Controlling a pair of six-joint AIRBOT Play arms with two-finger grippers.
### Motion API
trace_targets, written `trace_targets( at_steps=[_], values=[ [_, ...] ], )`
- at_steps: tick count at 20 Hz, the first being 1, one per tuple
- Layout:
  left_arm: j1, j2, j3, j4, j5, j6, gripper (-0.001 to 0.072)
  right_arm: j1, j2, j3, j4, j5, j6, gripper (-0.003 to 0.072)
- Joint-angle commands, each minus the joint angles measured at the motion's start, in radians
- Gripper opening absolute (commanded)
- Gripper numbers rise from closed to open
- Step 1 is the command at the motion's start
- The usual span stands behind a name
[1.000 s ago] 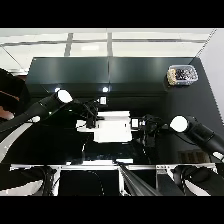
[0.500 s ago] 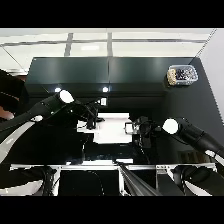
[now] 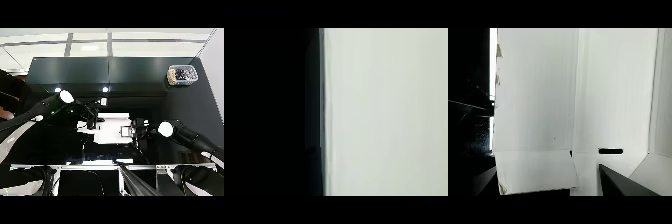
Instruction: Fold the box and place the chain.
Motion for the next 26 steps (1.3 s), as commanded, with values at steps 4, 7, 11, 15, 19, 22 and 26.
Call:
trace_targets(
  at_steps=[4,7,11,15,19,22,26],
  values=[
    [0.000,0.000,0.000,0.002,-0.008,0.000,0.0024,0.021,0.006,0.001,0.084,-0.039,0.001,0.0704],
    [0.000,0.000,0.000,0.002,-0.026,0.000,0.0024,0.010,0.031,0.005,0.081,-0.063,0.001,0.0704],
    [0.000,0.000,0.000,-0.002,-0.026,0.000,0.0024,0.006,0.046,0.034,0.082,-0.045,0.032,0.0704],
    [0.000,0.000,0.000,-0.007,-0.026,0.000,0.0024,-0.001,0.046,0.078,0.077,-0.041,0.050,0.0704],
    [0.000,0.000,0.000,-0.007,-0.026,0.000,0.0024,-0.069,0.046,0.080,0.077,-0.041,0.050,0.0703],
    [0.000,0.000,0.000,-0.007,-0.026,0.000,0.0024,-0.105,0.046,0.080,0.078,-0.016,0.049,0.0704],
    [0.000,0.000,0.000,-0.007,-0.026,0.000,0.0024,-0.105,0.046,0.080,0.077,-0.002,0.049,0.0704]
  ],
)
